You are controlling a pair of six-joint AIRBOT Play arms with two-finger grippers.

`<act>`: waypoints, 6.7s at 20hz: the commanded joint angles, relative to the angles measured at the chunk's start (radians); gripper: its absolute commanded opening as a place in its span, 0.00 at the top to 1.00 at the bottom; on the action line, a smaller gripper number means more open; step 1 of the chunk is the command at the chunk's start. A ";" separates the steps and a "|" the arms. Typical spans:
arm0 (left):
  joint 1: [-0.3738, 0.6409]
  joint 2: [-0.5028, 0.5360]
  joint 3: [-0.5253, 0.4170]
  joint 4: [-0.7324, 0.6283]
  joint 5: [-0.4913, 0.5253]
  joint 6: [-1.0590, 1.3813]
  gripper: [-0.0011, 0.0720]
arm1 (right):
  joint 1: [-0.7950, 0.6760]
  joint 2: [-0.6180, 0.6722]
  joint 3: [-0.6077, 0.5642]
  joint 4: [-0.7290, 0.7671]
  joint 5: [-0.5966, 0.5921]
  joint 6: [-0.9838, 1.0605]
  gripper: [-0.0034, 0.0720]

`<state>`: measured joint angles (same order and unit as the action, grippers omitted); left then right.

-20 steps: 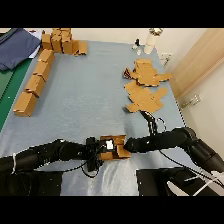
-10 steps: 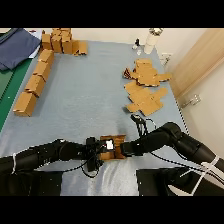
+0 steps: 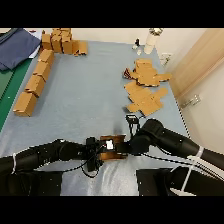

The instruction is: Fold the box.

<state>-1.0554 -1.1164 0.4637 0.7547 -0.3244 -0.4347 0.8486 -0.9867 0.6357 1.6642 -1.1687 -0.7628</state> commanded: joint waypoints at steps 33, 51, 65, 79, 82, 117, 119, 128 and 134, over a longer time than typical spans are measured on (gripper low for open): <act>0.000 0.000 0.001 0.000 0.000 0.000 0.33 | -0.006 0.182 0.068 -0.172 -0.223 0.098 0.95; -0.001 0.000 0.001 0.000 0.000 0.000 0.33 | -0.609 -0.201 0.058 0.964 -0.235 -1.440 0.95; 0.000 0.000 0.001 0.000 0.000 0.000 0.33 | -0.074 0.460 -0.228 0.289 0.388 -1.527 0.47; 0.000 0.000 0.001 0.000 0.000 0.000 0.33 | 0.145 0.414 -0.245 0.151 0.456 -1.523 0.32; -0.001 0.000 0.001 0.000 0.000 0.000 0.33 | 0.168 0.414 -0.264 0.118 0.481 -1.523 0.32; -0.001 0.000 0.001 0.000 0.000 0.001 0.33 | 0.214 0.365 -0.272 0.032 0.477 -1.522 0.59; 0.000 0.000 0.001 0.000 0.000 0.000 0.33 | 0.218 0.379 -0.271 0.032 0.468 -1.500 0.55; -0.001 0.000 0.001 0.000 0.000 0.000 0.33 | 0.218 0.602 -0.251 0.004 0.311 -1.213 0.35; 0.000 0.000 0.001 0.000 0.001 0.000 0.33 | 0.218 0.744 -0.306 0.304 0.201 -0.194 0.95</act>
<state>-1.0554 -1.1168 0.4637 0.7551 -0.3248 -0.4339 1.0657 -0.2852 0.3664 1.8271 -0.9203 -1.4467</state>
